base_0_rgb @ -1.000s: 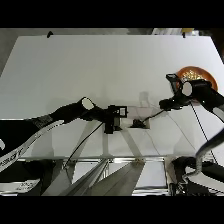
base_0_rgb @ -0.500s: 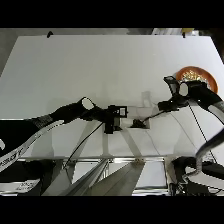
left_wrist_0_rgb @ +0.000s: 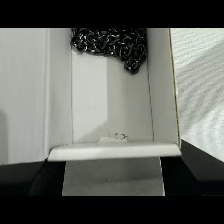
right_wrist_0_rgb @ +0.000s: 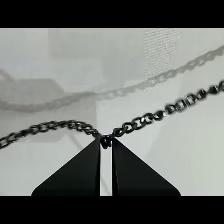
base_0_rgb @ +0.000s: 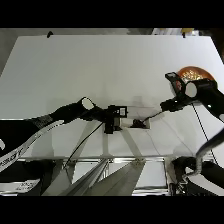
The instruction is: Fold the box and place the chain.
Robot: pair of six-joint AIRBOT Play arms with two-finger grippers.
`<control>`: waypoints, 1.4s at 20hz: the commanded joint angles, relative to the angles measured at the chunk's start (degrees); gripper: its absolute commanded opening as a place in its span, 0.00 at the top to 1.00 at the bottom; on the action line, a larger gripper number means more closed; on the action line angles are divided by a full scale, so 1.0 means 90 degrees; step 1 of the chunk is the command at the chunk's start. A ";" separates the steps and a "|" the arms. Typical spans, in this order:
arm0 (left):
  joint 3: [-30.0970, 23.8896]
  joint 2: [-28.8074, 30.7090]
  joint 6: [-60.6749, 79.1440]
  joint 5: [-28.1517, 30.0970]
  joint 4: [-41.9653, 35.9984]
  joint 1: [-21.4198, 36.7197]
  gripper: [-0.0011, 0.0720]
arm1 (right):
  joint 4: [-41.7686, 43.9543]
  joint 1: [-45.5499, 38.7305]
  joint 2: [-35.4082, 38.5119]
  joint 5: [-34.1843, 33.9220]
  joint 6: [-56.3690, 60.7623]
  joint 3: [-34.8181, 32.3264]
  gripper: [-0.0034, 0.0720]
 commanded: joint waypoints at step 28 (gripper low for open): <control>0.0002 -0.0002 0.0000 0.0002 0.0002 0.0005 0.45 | 0.2591 0.2514 0.2448 -0.1341 0.0129 -0.0971 0.93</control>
